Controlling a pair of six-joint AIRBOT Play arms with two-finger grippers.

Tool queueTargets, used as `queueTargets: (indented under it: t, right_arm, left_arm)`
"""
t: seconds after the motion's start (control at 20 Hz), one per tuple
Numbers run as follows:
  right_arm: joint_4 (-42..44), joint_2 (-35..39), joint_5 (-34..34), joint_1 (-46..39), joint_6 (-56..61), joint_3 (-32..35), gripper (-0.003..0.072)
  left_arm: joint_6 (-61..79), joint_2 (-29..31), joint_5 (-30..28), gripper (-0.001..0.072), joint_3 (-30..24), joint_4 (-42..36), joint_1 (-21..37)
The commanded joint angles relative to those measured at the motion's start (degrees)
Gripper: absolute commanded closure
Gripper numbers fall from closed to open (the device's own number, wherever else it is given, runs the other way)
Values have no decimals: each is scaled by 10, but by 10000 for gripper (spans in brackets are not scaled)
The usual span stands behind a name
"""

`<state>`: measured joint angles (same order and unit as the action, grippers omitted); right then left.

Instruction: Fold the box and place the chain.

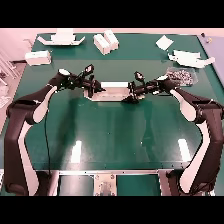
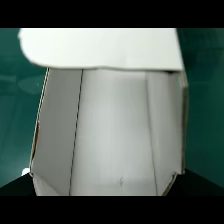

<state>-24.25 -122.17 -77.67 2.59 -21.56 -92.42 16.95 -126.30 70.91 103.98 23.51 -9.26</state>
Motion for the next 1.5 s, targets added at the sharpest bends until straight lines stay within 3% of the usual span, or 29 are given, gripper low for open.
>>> queueTargets:
  t: [0.0, 0.55, 1.45]
  right_arm:
    - [9, -1, 0, -2, -1, 0, 48]
    - [16, -1, -43, -10, 17, -16, 35]
    - [18, -18, -33, -10, 19, -19, 57]
  left_arm:
    - [0, 0, 0, 682, 0, -1, 0]
    - [0, 0, 1, 682, 0, -4, 0]
    - [0, 0, 1, 682, 0, -15, 0]
